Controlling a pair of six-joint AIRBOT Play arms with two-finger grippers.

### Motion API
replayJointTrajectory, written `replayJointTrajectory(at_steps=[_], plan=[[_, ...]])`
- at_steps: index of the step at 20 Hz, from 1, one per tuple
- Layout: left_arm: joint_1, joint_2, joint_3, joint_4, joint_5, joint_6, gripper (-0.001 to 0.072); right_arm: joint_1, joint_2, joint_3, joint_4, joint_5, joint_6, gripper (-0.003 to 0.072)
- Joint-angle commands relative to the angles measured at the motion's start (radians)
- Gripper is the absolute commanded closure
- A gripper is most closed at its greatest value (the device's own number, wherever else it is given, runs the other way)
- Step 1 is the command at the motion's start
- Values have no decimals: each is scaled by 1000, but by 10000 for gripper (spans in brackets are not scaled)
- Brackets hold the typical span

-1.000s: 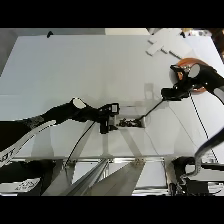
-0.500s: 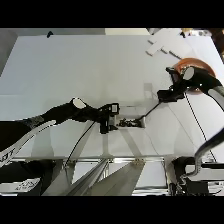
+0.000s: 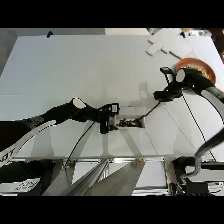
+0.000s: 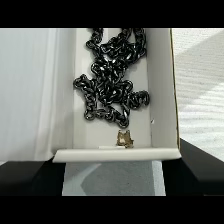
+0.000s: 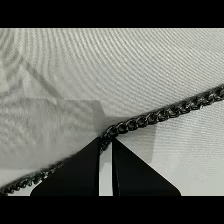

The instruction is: Fold the box and place the chain.

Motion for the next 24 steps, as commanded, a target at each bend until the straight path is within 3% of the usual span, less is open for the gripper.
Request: replayJointTrajectory(at_steps=[1, 4, 9, 14, 19, 24], plan=[[0, 1, 0, 0, 0, 0, 611, 10, 45, 1, -38, 39, 4, 670], [0, 1, 0, 0, 0, 0, 611, 10, 184, 1, -40, 51, -10, 670], [0, 1, 0, 0, 0, 0, 611, 10, 474, 1, -22, 188, -80, 670], [0, 1, 0, 0, 0, 0, 611, 20, 709, 1, 189, 305, -131, 670], [0, 1, 0, 0, 0, 0, 611, 198, 778, 1, 229, 315, -103, 670], [0, 1, 0, 0, 0, 0, 611, 409, 775, 1, 177, 193, -24, 671]])
